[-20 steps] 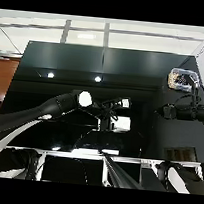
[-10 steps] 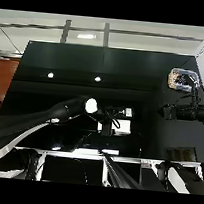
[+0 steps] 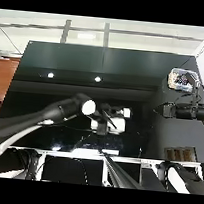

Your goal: Fold the box and place the chain.

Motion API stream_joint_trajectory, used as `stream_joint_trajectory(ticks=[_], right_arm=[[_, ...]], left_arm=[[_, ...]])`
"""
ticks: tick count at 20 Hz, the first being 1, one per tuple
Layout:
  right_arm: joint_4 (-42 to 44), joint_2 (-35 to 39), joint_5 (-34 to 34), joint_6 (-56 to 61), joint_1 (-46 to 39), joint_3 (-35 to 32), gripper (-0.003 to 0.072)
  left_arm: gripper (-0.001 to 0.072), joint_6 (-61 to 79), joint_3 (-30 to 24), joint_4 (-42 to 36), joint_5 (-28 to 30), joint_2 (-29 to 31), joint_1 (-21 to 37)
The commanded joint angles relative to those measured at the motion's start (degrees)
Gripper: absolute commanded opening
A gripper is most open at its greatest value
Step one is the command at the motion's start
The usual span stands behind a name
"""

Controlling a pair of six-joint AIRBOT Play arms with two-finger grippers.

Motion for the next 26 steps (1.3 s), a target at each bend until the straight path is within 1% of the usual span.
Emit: stream_joint_trajectory(ticks=[1, 3, 5, 7, 8, 9, 10, 12, 14, 15, 17, 20, 22, 24, 25, 26], right_arm=[[1.6, 0.04, -0.11, -0.02, 0.0, -0.02, 0.0012], [4.37, 0.04, 0.5, -0.33, 0.04, -0.02, 0.0012], [6.73, 0.04, 0.15, -0.46, 0.04, -0.02, 0.0012], [7.39, 0.04, 0.07, -0.44, 1.05, 0.0, 0.0012], [7.39, 0.04, 0.07, -0.15, 2.36, 0.0, 0.0012], [7.39, 0.04, 0.02, 0.33, 3.85, 0.0, 0.0012], [7.39, 0.04, -0.61, 0.79, 5.46, 0.0, 0.0012], [7.37, 0.04, -3.04, 1.73, 7.78, 0.0, 0.0012], [7.39, 0.02, -5.9, 3.61, 9.07, 0.0, 0.0011], [7.43, 0.04, -6.95, 5.01, 9.44, 0.0, 0.0012], [7.21, 0.02, -8.15, 5.62, 10.05, 0.0, 0.0012], [6.03, 0.02, -9.75, 5.62, 10.34, 0.0, 0.0012], [3.39, 0.02, -11.02, 6.16, 10.34, 0.0, 0.0011], [1.14, 0.02, -12.72, 8.33, 10.34, 0.0, 0.0012], [1.01, 0.02, -12.96, 8.39, 10.34, 0.0, 0.0011], [1.01, 0.02, -12.98, 8.39, 10.34, 0.0, 0.0012]], left_arm=[[0.0273, -13.68, 0.04, 16.41, -5.25, 6.05, 9.6], [0.0273, -18.1, 0.07, 20.61, -6.38, 8.61, 19.87], [0.0274, -21.14, 0.35, 21.0, -5.6, 9.07, 31.78], [0.0277, -27.74, 1.64, 20.96, -1.18, 8.11, 44.24], [0.0293, -29.51, 3.15, 20.09, 0.2, 6.82, 49.64], [0.0293, -29.38, 5.53, 18.69, 0.04, 4.72, 54.66], [0.0293, -29.38, 8.81, 17.25, -0.96, 1.6, 59.25], [0.0292, -29.38, 16.57, 14.01, -3.93, -5.4, 65.64], [0.0292, -28.65, 24.04, 13.84, -4.96, -11.82, 68.39], [0.0292, -27.17, 27.32, 14.21, -4.7, -14.6, 68.72], [0.0292, -26.21, 34.18, 14.1, -2.49, -20.57, 68.76], [0.0292, -26.23, 42.38, 13.68, 2.67, -28.17, 68.41], [0.0292, -26.6, 47.43, 12.44, 1.62, -32.98, 67.69], [0.0293, -26.36, 50.84, 11.37, -0.7, -36.35, 66.45], [0.0345, -26.38, 51.56, 11.54, -0.85, -37.03, 65.79], [0.0644, -26.38, 51.87, 12.7, -0.79, -37.03, 65.16]])
